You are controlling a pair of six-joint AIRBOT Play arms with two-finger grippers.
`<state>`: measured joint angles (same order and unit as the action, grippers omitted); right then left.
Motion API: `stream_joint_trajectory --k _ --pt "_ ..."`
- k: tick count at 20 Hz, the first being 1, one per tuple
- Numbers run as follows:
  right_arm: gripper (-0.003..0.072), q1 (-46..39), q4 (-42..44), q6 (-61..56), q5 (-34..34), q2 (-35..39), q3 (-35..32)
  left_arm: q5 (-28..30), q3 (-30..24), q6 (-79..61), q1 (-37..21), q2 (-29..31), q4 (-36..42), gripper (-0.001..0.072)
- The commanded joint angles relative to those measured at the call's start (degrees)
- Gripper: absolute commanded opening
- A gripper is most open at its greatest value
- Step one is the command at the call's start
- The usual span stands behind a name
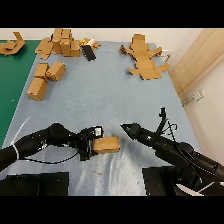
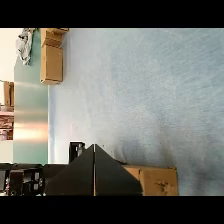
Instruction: Fold the box.
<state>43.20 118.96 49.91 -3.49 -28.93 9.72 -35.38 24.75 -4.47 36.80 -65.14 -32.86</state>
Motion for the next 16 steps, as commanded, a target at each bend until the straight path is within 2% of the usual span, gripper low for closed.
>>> stream_joint_trajectory --k 1,6,10,13,16 --pt "0.0004 0.0 0.0 -0.5 -0.1 0.0 0.0 1.5 0.2 0.0 0.0 0.0 0.7 0.0508" --pt "0.0004 -0.2 0.0 -0.5 0.0 0.0 0.0 3.2 0.6 0.5 -0.1 0.2 1.1 0.0507" --pt "0.0004 -0.2 0.0 -0.5 0.0 0.0 0.0 10.6 3.5 15.3 -1.4 0.3 0.4 0.0509" --pt "0.0004 -0.1 0.0 -0.5 0.0 0.1 0.0 12.0 5.9 29.4 -7.9 0.3 -2.8 0.0509" --pt "0.0004 -0.1 0.0 -0.5 0.0 0.1 0.0 9.6 9.8 39.3 -18.3 0.3 -9.2 0.0508"
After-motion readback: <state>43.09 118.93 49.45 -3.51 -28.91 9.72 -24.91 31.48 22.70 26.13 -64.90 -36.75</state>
